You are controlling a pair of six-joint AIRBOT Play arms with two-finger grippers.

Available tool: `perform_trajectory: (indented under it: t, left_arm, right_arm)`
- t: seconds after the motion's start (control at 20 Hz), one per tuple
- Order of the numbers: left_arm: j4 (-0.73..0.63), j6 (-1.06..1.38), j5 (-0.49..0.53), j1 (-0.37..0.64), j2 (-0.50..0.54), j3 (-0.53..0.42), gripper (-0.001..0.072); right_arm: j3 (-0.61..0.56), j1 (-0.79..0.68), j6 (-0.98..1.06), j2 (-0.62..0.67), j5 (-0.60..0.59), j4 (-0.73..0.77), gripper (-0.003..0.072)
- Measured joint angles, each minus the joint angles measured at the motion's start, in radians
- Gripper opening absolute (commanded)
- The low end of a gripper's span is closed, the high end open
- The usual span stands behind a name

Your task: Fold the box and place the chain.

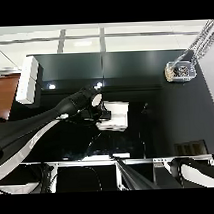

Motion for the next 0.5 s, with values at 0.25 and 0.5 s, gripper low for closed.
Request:
perform_trajectory:
  t: [0.25, 0.5]
  left_arm:
    - [0.000, 0.000, -0.006, 0.000, 0.000, 0.000, 0.0026]
    - [0.000, 0.000, -0.006, 0.000, 0.000, 0.000, 0.0026]
  right_arm:
    - [-0.101, 0.074, -0.010, 0.117, 0.041, 0.034, 0.0008]
    - [-0.169, 0.168, -0.019, 0.180, 0.125, 0.063, 0.0009]
